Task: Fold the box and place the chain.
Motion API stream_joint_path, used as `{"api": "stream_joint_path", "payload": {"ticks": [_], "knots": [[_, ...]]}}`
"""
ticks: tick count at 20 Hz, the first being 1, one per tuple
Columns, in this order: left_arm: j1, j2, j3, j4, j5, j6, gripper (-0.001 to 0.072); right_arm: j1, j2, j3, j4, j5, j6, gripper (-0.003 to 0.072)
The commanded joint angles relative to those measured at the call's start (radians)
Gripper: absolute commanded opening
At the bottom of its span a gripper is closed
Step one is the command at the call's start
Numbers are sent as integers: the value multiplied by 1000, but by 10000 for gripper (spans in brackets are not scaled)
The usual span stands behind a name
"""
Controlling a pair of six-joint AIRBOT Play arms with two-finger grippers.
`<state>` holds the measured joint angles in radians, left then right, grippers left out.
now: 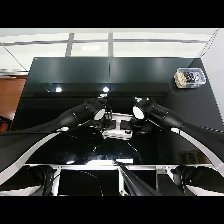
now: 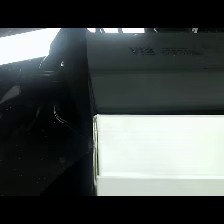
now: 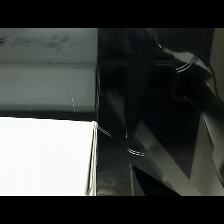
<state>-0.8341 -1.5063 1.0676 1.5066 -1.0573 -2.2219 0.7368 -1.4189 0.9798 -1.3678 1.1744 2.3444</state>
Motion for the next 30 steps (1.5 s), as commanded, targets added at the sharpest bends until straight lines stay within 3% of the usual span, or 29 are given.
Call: {"api": "stream_joint_path", "payload": {"ticks": [1,5,6,10,15,16,17,26,28,30], "knots": [[0,0,0,0,1,0,32,0,-1,3,2,-18,10,364],[0,0,0,0,1,0,32,0,-2,3,-1,-27,16,363],[0,0,0,0,1,0,32,0,-2,3,-7,-27,14,252],[0,0,0,0,0,0,32,5,-2,3,-22,-36,8,17],[0,0,0,0,0,0,32,5,-2,3,-33,-30,8,18],[0,0,0,0,0,0,32,5,-2,3,-32,-31,8,54],[0,0,0,0,0,0,32,5,-2,3,-32,-32,8,165],[0,0,0,0,0,1,32,5,-2,3,-13,-77,9,165],[0,0,0,0,0,0,32,5,-2,3,-9,-80,8,215],[0,0,0,0,0,0,32,5,-2,3,-10,-75,8,214]]}}
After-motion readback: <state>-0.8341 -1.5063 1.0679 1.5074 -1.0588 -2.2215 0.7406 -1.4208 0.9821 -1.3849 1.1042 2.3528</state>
